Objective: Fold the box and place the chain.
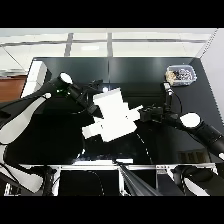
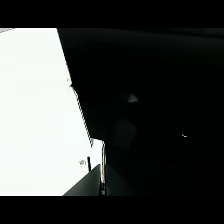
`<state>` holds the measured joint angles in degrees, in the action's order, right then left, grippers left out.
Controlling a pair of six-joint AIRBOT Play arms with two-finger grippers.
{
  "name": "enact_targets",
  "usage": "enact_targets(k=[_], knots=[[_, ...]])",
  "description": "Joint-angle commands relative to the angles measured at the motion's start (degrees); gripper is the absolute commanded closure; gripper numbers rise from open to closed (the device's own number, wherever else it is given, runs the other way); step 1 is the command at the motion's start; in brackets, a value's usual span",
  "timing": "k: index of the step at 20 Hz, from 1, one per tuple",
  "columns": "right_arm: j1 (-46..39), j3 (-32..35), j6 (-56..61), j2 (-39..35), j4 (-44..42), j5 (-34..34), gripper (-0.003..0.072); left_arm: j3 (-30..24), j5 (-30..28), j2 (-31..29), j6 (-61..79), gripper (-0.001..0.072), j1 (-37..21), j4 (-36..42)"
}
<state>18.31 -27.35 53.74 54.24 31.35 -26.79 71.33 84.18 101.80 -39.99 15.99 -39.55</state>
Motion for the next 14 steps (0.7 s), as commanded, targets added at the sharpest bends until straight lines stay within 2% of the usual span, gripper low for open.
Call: enact_targets(k=[1,2,3,4,5,7,10,11,14], knots=[[0.0,0.0,0.0,0.0,0.0,-1.2,0.0662,0.3,0.7,0.2,1.0,0.0568,0.0,0.6],[0.0,0.0,0.0,0.0,0.2,-1.5,0.066,0.3,1.0,0.2,1.1,0.066,0.0,1.0],[0.0,0.0,0.0,0.0,0.2,-1.5,0.0567,0.3,1.2,0.1,1.5,0.068,0.0,1.0],[-0.3,0.0,0.2,-0.1,0.1,-1.3,0.0278,0.4,0.4,-0.1,1.5,0.0682,0.0,0.8],[-1.0,-0.5,1.1,-0.2,0.2,-2.4,0.0064,0.3,-0.4,-0.9,1.5,0.0683,-0.1,0.4],[-4.7,-2.6,1.1,-0.8,3.4,-7.1,0.007,0.3,-2.2,-4.1,1.6,0.0683,-0.3,-1.9],[-11.8,-9.0,0.4,-1.7,17.0,-16.4,0.007,-1.4,-3.1,-11.2,2.5,0.0684,-0.1,-3.7],[-13.3,-10.9,-0.2,-1.7,21.8,-18.6,0.0071,-3.5,-5.4,-14.0,4.3,0.0684,0.5,-3.2],[-14.7,-12.0,-0.2,-1.7,31.1,-19.5,0.0071,-14.1,-20.0,-20.7,16.1,0.0681,3.7,-0.9]])
